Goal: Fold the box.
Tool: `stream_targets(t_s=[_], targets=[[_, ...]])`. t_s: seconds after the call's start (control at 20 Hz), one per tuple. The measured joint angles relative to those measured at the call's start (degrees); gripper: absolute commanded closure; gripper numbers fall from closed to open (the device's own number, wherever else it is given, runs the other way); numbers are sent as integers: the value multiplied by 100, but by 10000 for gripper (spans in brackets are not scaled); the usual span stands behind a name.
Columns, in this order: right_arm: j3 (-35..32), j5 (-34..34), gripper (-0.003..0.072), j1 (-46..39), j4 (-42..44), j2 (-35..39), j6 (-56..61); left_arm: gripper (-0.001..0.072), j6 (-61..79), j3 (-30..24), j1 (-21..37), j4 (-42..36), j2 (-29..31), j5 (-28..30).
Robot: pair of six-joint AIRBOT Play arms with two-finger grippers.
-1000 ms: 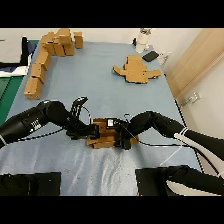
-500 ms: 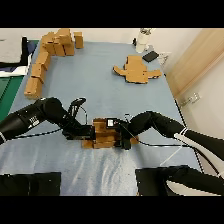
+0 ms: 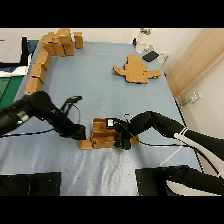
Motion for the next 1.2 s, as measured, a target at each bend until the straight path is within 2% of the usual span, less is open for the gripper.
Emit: stream_targets(t_s=[0.05, 0.1, 0.15, 0.35, 0.4, 0.5, 0.65, 0.85, 1.2], targets=[[0, 0, 223, 0, 0, 0, -2, 246, 175, -31, 251, -7, 162, -35], [0, 0, 224, 0, 0, 0, 0, 318, 304, -92, 520, -7, 323, -52], [0, 0, 223, 0, 0, 0, 0, 491, 415, -210, 837, -2, 487, -74], [0, 0, 223, 0, 0, 0, 0, 511, 833, -1075, 1902, -223, 787, 0], [0, 0, 223, 0, 0, 0, 0, 612, 986, -1331, 2035, -374, 787, 96], [0, 0, 223, 0, 0, 0, 0, 628, 1362, -1829, 2166, -776, 713, 328], [0, 0, 223, 0, 0, 0, 0, 657, 1860, -2243, 2057, -1362, 560, 673], [0, 0, 223, 0, 0, 0, 0, 657, 2175, -2430, 1648, -1888, 358, 1226], [0, 0, 223, 0, 0, 0, 0, 657, 2297, -2496, 1051, -2343, 107, 1991]])
